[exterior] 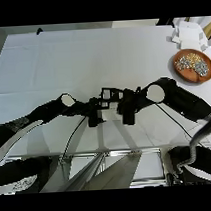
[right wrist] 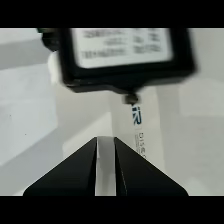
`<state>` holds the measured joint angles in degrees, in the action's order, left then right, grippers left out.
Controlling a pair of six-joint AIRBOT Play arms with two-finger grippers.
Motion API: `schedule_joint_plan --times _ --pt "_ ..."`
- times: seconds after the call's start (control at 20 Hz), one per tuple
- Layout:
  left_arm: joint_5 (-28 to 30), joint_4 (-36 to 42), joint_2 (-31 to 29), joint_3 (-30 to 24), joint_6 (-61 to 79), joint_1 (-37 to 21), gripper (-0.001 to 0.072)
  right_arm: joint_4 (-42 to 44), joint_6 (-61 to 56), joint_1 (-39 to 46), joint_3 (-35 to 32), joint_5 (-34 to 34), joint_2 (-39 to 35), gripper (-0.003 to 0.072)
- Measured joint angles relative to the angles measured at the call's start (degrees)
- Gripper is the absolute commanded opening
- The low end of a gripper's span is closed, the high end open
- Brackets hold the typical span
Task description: Fold the box and place the chain.
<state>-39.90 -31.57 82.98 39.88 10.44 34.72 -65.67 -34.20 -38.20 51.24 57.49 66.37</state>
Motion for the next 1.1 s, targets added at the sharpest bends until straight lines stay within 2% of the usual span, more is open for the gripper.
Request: schedule_joint_plan --times 0.15,0.25,0.8,0.95,1.1 --pt "0.00 0.02 0.00 0.00 0.02 0.00 0.0135 -0.70 2.10 -0.92 -0.22 -1.31 -0.37 0.0300" --pt "0.00 0.02 0.00 0.00 0.02 0.00 0.0135 -1.90 2.69 -1.18 -0.33 -2.32 -0.44 0.0301" --pt "0.02 0.02 0.00 0.00 -0.07 0.00 0.0135 -5.90 3.02 -1.44 -1.77 -5.53 -0.55 0.0287" --pt "0.02 0.02 0.00 0.00 0.00 0.00 0.0135 -5.84 3.02 -1.42 -2.21 -4.76 -0.55 0.0218" --pt "0.02 0.02 0.00 0.00 0.02 0.00 0.0135 -5.68 2.99 -1.44 -2.38 -4.33 -0.55 0.0220"
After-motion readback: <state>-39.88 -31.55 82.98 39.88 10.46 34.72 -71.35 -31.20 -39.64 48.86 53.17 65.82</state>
